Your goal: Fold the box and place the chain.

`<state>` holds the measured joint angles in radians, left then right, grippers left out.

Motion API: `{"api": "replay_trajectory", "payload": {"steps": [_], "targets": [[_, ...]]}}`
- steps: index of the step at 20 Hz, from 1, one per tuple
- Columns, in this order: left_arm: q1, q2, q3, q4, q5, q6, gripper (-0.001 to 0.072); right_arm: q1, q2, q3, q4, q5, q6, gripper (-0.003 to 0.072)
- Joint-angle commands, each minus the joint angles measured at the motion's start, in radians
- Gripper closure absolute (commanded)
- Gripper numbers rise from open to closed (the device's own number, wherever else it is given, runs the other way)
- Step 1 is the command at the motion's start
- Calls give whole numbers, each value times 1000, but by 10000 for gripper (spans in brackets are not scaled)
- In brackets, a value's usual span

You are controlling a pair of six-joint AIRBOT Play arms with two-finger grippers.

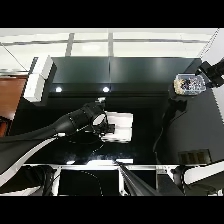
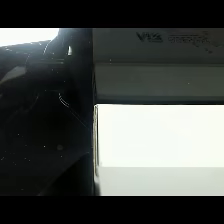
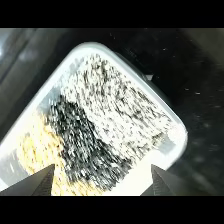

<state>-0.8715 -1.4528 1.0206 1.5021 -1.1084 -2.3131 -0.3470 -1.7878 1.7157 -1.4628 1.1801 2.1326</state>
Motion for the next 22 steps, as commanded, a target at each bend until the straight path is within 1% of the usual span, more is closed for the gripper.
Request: {"api": "replay_trajectory", "payload": {"steps": [1, 9, 10, 12, 13, 14, 15, 17, 19, 20, 22], "targets": [[0, 0, 1, 0, 0, 2, 682, -14, -112, 89, 18, -6, 106, 9], [0, 0, 1, 0, -1, 2, 682, -19, -185, 89, -5, -41, 108, 17], [1, 0, 1, 0, -1, 2, 682, -19, -190, 90, -4, -41, 108, 78], [1, 0, 1, 0, 0, 1, 682, -19, -192, 91, 4, -40, 101, 340], [0, 0, 1, 0, 0, 2, 682, -19, -190, 100, 20, -36, 68, 533], [0, 0, 1, 0, -1, 1, 682, -19, -190, 118, 23, -23, 36, 633], [0, 0, 1, 0, -1, 2, 682, -19, -190, 147, 22, 3, 3, 677], [0, 0, 1, 0, 0, 2, 682, -25, -183, 213, 22, 57, -54, 678], [1, 0, 1, 0, 0, 2, 682, -26, -151, 281, 22, 95, -168, 680], [1, 0, 1, 0, 0, 2, 682, -26, -121, 307, 23, 109, -229, 682], [1, 0, 1, 0, 0, 1, 682, -24, -29, 312, 25, 122, -334, 682]]}}
